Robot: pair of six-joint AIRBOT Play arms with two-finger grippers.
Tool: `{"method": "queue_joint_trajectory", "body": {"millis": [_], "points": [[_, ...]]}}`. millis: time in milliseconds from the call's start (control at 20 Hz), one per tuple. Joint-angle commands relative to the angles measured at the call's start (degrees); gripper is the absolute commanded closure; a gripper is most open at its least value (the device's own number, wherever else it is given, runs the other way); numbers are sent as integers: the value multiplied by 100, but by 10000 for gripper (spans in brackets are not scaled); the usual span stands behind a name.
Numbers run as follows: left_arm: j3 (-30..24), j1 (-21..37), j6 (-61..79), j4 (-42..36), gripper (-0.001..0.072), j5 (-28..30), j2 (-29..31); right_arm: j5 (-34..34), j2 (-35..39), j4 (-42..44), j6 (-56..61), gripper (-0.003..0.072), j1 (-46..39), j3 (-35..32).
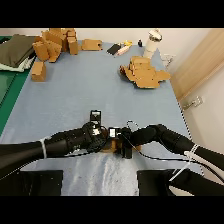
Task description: Fold the box.
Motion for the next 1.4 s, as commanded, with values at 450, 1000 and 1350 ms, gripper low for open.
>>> {"method": "queue_joint_trajectory", "body": {"millis": [450,1000,1350], "points": [[382,11,238,181,230,-1051,50,9,0,9,4,247,7,2],[393,682,1156,160,368,-2402,1019,9,0,11,4,247,7,2],[74,820,2771,50,699,-2041,1049,9,0,9,4,246,7,2]]}}
